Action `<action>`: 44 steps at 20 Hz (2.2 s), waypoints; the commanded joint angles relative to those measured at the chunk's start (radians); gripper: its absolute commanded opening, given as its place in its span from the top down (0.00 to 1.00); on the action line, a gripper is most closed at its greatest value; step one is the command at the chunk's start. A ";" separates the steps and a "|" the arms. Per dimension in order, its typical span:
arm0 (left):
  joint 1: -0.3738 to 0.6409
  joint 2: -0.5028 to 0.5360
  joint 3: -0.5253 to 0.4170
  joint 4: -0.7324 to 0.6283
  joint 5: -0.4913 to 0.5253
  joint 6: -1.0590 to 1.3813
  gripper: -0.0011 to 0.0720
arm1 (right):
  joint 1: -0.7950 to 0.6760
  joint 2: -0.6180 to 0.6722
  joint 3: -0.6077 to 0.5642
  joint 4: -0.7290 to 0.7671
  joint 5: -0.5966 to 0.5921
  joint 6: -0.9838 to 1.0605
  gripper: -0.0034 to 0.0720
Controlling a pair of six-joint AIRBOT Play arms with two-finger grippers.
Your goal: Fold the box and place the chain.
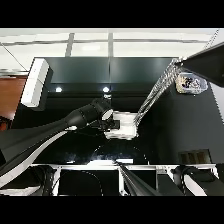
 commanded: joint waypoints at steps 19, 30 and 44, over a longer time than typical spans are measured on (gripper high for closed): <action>0.000 0.000 0.000 0.000 -0.003 0.000 0.94 | 0.001 -0.002 0.000 0.188 -0.146 -0.001 0.95; 0.000 0.000 0.000 0.000 -0.003 0.000 0.94 | 0.120 -0.005 -0.175 0.177 -0.170 -0.030 0.95; 0.000 0.000 0.000 0.000 -0.004 0.000 0.94 | 0.205 -0.005 -0.810 -0.008 -0.406 -0.017 0.95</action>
